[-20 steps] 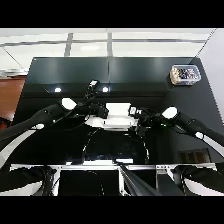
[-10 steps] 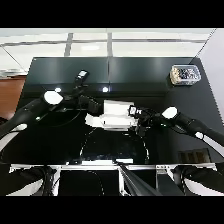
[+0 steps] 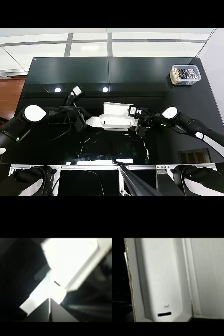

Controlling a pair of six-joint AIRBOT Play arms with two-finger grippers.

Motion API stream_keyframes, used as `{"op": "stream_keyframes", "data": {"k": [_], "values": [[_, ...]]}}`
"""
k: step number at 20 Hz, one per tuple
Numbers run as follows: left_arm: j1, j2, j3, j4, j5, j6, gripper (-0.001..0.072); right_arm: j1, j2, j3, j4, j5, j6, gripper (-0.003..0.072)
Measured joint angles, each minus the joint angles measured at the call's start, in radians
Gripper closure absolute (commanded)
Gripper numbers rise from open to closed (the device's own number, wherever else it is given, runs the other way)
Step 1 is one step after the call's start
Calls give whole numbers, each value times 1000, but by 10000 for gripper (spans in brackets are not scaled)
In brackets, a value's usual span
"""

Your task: Fold the box and place the chain.

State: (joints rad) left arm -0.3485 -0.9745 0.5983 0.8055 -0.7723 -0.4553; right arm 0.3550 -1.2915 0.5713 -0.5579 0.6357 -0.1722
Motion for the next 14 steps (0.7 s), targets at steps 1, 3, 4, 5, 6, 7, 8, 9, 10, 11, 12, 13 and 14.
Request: {"op": "stream_keyframes", "data": {"k": [1,3,4,5,6,7,8,9,10,11,12,13,14], "values": [[-1,-1,-3,12,-3,65,155,0,0,0,0,0,0,215],[-1,-3,-8,62,-2,166,28,0,0,0,0,0,0,215],[-1,-3,-9,88,0,197,26,0,0,0,-1,0,0,215],[-1,-4,-9,112,1,222,24,0,0,0,-1,0,0,215],[-1,-4,-9,132,1,246,24,0,0,0,-1,0,0,215],[-1,-5,-6,142,2,269,14,0,0,0,-1,0,0,215],[-1,-9,-2,140,2,293,14,0,0,0,-1,0,0,215],[-1,-16,3,130,2,320,14,0,0,0,-1,0,0,215],[-1,-26,8,115,3,345,14,0,0,0,-1,0,0,215],[-2,-42,14,101,4,365,14,0,0,0,-1,0,0,215],[-5,-58,21,92,4,381,14,0,0,0,-1,0,0,215],[-11,-76,28,83,6,393,14,0,0,0,-1,0,0,215],[-21,-97,36,75,8,404,14,0,0,0,-1,0,0,215]]}}
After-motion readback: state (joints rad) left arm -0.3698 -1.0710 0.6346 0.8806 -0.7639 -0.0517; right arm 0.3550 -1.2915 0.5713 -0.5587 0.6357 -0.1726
